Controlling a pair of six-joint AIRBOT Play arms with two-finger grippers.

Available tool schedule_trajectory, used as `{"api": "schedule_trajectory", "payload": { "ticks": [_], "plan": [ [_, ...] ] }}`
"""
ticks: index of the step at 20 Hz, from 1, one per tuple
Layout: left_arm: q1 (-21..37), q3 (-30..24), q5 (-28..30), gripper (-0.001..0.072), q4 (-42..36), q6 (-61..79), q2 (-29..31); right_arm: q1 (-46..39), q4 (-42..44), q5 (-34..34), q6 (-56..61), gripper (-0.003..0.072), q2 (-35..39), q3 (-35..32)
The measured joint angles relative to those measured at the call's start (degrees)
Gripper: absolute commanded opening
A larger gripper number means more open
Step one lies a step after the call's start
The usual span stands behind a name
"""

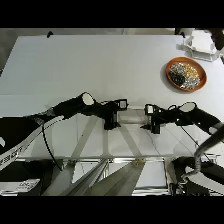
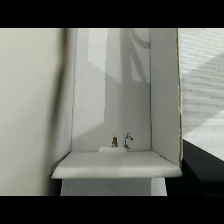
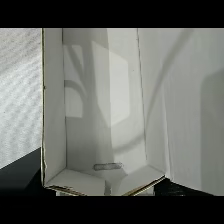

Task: Fold the box and place the chain.

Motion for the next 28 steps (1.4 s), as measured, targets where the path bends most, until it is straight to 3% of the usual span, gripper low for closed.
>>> {"api": "schedule_trajectory", "payload": {
  "ticks": [9, 10, 12, 14, 15, 21, 28],
  "plan": [
    [0.0, 0.0, -1.1, 0.0331, -0.1, -0.2, 0.0, 0.0, -0.3, 0.1, 0.1, 0.0417, 0.0, 0.0],
    [0.0, 0.0, -1.1, 0.0331, -0.1, -0.2, 0.0, 0.0, -0.6, 0.1, 0.2, 0.0441, 0.1, 0.0],
    [0.0, 0.0, -1.6, 0.0331, -0.1, -0.2, 0.0, 0.0, -1.5, 0.3, 0.5, 0.0619, 0.5, 0.0],
    [-0.1, 0.0, -1.9, 0.0331, -0.2, -0.2, 0.0, 0.0, -2.9, 0.5, 0.5, 0.0649, 1.5, 0.0],
    [-0.1, -0.1, -1.9, 0.0332, -0.3, -0.2, 0.0, 0.0, -3.7, 0.3, 1.0, 0.0702, 2.2, 0.0],
    [-0.1, -0.1, -1.7, 0.0332, -0.1, -0.1, 0.0, 0.0, -13.6, -0.8, 10.3, 0.0699, 7.5, 0.0],
    [-0.1, -0.1, -1.3, 0.0332, -0.2, -0.2, 0.0, 0.0, -19.1, -1.6, 16.7, 0.0699, 17.4, 0.0]
  ]
}}
